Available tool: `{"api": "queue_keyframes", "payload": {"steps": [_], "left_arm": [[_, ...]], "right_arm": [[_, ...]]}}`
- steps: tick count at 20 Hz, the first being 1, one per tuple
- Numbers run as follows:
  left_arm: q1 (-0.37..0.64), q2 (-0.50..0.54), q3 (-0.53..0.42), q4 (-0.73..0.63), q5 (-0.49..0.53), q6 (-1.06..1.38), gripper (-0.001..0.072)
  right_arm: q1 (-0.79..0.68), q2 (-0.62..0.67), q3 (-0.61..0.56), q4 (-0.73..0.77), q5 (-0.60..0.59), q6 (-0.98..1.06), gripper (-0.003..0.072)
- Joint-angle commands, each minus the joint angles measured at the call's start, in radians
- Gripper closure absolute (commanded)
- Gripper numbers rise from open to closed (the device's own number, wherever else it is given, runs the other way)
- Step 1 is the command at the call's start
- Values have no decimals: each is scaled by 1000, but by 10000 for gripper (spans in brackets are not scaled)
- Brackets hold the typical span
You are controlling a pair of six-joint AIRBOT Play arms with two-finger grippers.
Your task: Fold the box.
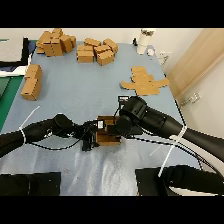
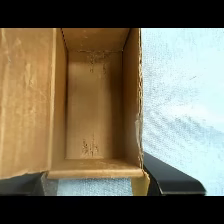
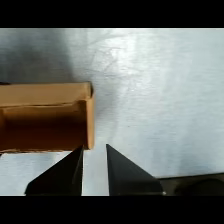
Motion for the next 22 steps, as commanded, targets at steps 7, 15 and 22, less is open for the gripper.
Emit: {"api": "queue_keyframes", "payload": {"steps": [7,15,22], "left_arm": [[0,0,1,0,0,0,189],[0,0,1,0,0,0,189],[0,0,1,0,0,0,189]], "right_arm": [[-392,-11,-10,0,86,-323,684],[-866,-373,6,1205,232,-1321,685],[-655,-313,-51,1206,246,-1692,686]]}}
